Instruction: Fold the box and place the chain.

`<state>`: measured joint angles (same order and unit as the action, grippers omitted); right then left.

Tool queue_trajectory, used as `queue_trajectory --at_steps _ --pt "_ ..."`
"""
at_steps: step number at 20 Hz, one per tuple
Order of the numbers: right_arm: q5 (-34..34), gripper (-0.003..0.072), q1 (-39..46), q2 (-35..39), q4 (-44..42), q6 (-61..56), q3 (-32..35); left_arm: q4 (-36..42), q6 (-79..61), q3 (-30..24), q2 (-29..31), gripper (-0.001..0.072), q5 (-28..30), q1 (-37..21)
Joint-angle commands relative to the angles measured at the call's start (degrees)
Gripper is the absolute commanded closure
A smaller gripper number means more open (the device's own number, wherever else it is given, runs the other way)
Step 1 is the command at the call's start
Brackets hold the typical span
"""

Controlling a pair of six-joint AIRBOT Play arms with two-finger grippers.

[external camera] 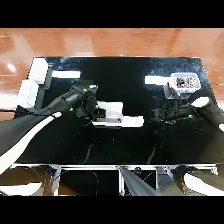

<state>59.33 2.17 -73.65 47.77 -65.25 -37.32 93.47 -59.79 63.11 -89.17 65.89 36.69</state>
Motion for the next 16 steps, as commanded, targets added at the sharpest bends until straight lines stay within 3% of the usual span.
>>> queue_trajectory --at_steps 1,8,11,12,13,15,16 --pt "-2.69 0.0657 -3.93 -4.55 -4.46 -0.50 0.22 0.04 -0.02 -0.02 -0.02 0.0685 0.13 -0.02" --pt "-5.62 0.0656 -12.22 -7.52 -19.63 7.82 0.20 0.26 -0.02 -0.02 -0.02 0.0685 1.36 -0.02" --pt "-4.35 0.0653 -15.15 -7.52 -20.02 8.94 -0.85 0.26 -0.02 -0.02 -0.02 0.0685 1.97 -0.02" --pt "-4.07 0.0392 -15.56 -7.52 -20.09 8.92 -1.40 0.26 -0.02 -0.02 -0.02 0.0685 2.03 -0.02" --pt "-3.89 0.0204 -15.89 -7.52 -20.31 8.92 -1.90 0.24 -0.02 -0.02 -0.02 0.0685 2.14 -0.02" --pt "-2.40 0.0205 -15.91 -7.52 -20.31 8.92 -3.23 0.26 -0.02 -0.02 -0.02 0.0685 2.43 -0.02" --pt "-1.18 0.0168 -15.91 -7.52 -20.57 8.92 -4.09 0.24 0.00 -0.02 -0.02 0.0685 2.51 -0.02"
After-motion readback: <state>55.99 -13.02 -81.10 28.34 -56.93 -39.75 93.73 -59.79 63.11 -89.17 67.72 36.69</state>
